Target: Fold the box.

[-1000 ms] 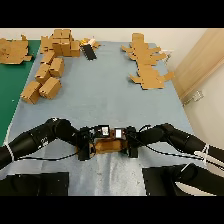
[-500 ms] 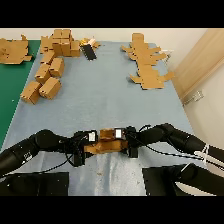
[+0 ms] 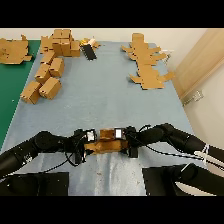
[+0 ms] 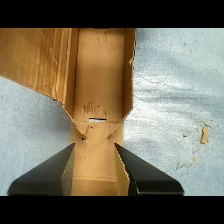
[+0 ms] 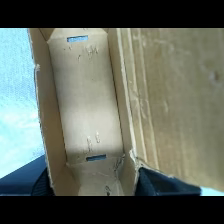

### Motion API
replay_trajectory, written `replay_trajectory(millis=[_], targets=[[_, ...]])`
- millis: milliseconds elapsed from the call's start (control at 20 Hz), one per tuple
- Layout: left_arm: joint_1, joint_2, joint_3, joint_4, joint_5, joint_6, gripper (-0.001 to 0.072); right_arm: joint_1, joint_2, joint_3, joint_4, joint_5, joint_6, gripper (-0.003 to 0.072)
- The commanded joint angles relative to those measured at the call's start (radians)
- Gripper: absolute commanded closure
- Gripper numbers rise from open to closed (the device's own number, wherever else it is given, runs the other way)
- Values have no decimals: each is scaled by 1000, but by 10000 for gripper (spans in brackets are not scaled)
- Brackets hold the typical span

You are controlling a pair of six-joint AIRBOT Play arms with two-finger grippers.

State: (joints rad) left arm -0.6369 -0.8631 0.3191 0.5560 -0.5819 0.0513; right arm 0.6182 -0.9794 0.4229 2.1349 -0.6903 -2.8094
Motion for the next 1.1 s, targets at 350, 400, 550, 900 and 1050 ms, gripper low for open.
replay_trajectory(millis=[350, 400, 550, 900, 1050], targets=[[-6, 1, 6, -63, -4, 5, 344, 1, 0, 0, 0, 0, 0, 91], [-19, 1, 6, -63, -4, 5, 344, 1, 0, 0, 0, 0, 0, 90], [-58, -2, 6, -63, 13, 5, 344, 1, 0, 0, 0, 0, 0, 91], [-60, -4, 6, -63, 59, 5, 473, 1, 0, 0, 0, 0, 0, 91], [-60, -4, 6, -63, 59, 5, 474, 1, 0, 0, 0, 0, 0, 91]])
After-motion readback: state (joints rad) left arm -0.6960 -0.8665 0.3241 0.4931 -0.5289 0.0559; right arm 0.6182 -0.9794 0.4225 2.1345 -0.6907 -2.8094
